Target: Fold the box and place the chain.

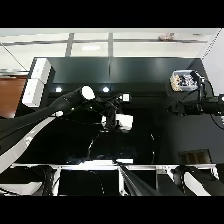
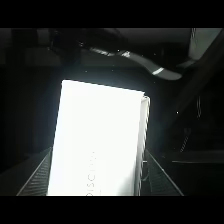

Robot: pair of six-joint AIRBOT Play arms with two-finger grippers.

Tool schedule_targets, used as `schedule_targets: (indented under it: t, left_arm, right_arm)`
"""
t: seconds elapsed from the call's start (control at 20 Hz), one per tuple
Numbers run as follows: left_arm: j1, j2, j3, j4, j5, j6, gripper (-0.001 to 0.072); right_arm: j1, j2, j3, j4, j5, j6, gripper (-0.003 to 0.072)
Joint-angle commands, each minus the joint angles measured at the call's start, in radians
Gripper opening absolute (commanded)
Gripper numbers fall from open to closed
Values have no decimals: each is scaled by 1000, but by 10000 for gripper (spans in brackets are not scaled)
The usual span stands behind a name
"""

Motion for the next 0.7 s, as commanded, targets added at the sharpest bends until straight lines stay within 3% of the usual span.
schedule_targets:
  t: [0.0,0.3,0.55,0.6,0.65]
  left_arm:
    - [-5,-2,0,24,-1,21,711]
    - [-25,-18,0,70,13,107,711]
    - [-80,-52,-1,121,135,137,700]
    - [-84,-52,0,114,139,133,677]
    - [-86,-52,0,115,138,113,569]
  right_arm:
    - [0,1,0,0,0,0,15]
    - [0,1,0,0,0,1,15]
    - [0,1,0,0,0,1,15]
    - [0,1,0,0,0,1,15]
    - [0,1,0,0,0,1,15]
